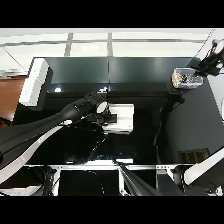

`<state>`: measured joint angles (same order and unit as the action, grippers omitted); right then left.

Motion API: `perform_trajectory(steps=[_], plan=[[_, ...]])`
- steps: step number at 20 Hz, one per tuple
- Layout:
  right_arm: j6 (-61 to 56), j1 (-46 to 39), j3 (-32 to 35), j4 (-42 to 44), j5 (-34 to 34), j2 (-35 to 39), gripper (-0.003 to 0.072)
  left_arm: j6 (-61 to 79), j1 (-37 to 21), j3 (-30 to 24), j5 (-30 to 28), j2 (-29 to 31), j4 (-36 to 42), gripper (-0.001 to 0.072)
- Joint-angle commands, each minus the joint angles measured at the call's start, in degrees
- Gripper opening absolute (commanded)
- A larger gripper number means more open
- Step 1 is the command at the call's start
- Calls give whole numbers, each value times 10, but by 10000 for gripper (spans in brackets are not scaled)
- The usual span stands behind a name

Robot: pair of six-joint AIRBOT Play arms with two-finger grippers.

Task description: Fold the box and place the chain.

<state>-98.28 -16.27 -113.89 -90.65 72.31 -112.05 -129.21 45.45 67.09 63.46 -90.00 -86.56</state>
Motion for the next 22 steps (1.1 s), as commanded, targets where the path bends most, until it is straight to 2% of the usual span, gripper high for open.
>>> perform_trajectory(steps=[1, 3, 6, 9, 11, 15, 18, 20, 22], plan=[[92, -1, -3, 7, 93, 74, 11, 0, 0, 0, 3, 0, 0, 26], [92, -12, -1, 51, 98, 127, 10, 0, 0, 0, 2, 0, 0, 26], [100, -16, -1, 72, 93, 207, 11, 0, 0, 0, 2, 0, 0, 27], [118, -23, 3, 168, 97, 275, 11, 1, 0, 0, 2, 0, 0, 26], [136, -23, 46, 240, 107, 332, 10, 0, 0, 0, 2, 0, 0, 26], [152, -5, 256, 313, 95, 490, 10, 0, 0, 0, 2, 0, 0, 26], [173, 54, 426, 339, 104, 600, 11, 0, 0, 0, 2, 0, 0, 27], [174, 105, 516, 367, 111, 639, 10, 0, 0, 0, 2, 0, 0, 27], [173, 160, 584, 416, 101, 644, 10, 0, 0, 0, 1, 0, 0, 27]])
